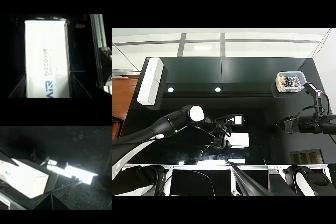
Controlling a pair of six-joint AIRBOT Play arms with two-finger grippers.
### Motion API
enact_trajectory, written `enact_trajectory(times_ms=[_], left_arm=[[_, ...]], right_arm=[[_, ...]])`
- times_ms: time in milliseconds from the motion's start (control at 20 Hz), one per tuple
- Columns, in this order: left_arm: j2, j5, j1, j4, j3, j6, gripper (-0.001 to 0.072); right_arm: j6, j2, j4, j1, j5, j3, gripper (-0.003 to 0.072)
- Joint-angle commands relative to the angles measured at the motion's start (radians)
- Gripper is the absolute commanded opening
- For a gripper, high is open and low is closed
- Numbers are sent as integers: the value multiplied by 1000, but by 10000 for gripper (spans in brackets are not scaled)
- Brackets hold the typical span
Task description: Fold the box and place the chain.
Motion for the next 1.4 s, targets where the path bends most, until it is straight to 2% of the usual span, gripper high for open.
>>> enact_trajectory(times_ms=[0,250,400,500,600,750,900,1000,1150,1250,1350], left_arm=[[-19,76,-46,26,0,-4,707],[-73,175,-109,79,0,-100,707],[-80,247,-150,256,0,-282,704],[-79,212,-165,358,0,-360,670],[-69,162,-166,365,0,-386,389],[-13,135,-122,396,0,-484,374],[75,65,2,499,-6,-664,356],[139,-1,122,576,-24,-798,356],[213,-162,360,716,-52,-1080,356],[267,-234,554,732,-93,-1120,356],[325,-266,734,735,-138,-1118,356]], right_arm=[[1,0,0,-1,0,0,9],[3,0,-1,-1,0,0,9],[3,0,-1,-1,0,0,8],[3,0,-3,-1,-2,0,9],[3,0,-4,-1,-5,0,9],[3,0,-4,-1,-6,0,9],[3,0,-4,-1,-6,0,9],[3,0,-4,-1,-7,0,8],[3,0,-4,-1,-16,0,8],[3,0,-4,-1,-27,0,8],[3,0,-4,-1,-32,0,8]])
